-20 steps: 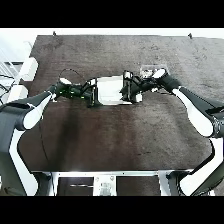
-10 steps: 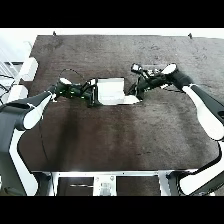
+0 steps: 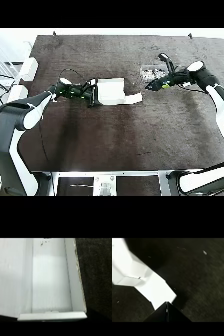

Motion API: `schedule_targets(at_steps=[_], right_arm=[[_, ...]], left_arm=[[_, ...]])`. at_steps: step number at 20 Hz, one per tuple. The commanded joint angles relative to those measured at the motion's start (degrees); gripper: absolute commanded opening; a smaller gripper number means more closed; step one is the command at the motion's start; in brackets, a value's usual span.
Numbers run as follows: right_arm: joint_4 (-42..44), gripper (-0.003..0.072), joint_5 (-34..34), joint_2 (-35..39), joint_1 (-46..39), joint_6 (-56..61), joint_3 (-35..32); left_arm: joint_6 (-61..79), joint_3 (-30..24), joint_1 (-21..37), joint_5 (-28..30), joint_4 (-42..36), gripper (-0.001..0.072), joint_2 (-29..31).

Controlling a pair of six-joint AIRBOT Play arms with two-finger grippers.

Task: Fold the box and place the chain.

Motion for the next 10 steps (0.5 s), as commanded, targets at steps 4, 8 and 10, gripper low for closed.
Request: schedule_targets(at_steps=[4,8,10], right_arm=[[1.4,0.0004,-2.7,-5.6,-1.3,14.5,-3.6],[4.5,0.0004,-2.5,-9.1,2.0,15.1,-3.6],[7.4,0.0004,-2.3,-9.6,4.2,14.8,-3.6]], left_arm=[[0.0,0.0,0.0,-0.1,0.0,0.0358,0.0],[0.0,0.0,0.0,-0.1,0.0,0.0358,0.0],[0.0,0.0,0.0,-0.1,0.0,0.0358,0.0]])
